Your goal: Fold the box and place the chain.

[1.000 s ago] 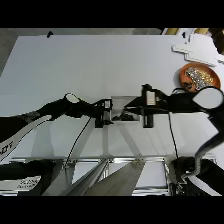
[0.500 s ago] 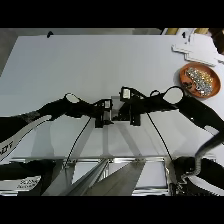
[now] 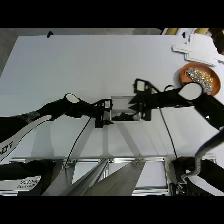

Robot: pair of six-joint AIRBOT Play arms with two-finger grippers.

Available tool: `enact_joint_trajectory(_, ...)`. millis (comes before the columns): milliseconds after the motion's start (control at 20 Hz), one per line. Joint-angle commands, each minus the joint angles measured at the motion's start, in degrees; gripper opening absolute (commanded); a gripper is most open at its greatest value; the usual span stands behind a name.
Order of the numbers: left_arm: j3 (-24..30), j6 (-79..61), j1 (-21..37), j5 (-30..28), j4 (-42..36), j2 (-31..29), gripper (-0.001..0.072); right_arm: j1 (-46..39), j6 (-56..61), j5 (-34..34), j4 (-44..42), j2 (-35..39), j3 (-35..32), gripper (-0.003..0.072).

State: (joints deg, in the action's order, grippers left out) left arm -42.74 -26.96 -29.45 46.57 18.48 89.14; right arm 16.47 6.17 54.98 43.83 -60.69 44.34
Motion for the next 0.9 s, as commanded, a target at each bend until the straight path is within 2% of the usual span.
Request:
enact_joint_trajectory(0, 0.0, 0.0, 0.0, 0.0, 0.0, 0.0, 0.0009, -8.0, 0.0, 4.3, 12.2, 1.3, 0.0, 0.0155)
enact_joint_trajectory(100, 0.0, 0.0, 0.0, 0.0, 0.0, 0.0, 0.0009, -10.2, 0.0, 3.8, 20.3, 0.0, -0.1, 0.0156)
enact_joint_trajectory(150, 0.0, 0.0, 0.0, 0.0, 0.0, 0.0, 0.0009, -10.9, -0.3, 2.9, 21.7, -1.1, -0.1, 0.016)
enact_joint_trajectory(500, 0.0, 0.0, 0.0, 0.0, 0.0, 0.0, 0.0009, -11.2, -8.4, -1.1, 21.7, -11.6, -0.1, 0.0206)
enact_joint_trajectory(850, 0.0, 0.0, 0.0, 0.0, 0.0, 0.0, 0.0009, -11.2, -14.3, -4.9, 20.6, -15.3, -0.1, 0.0205)
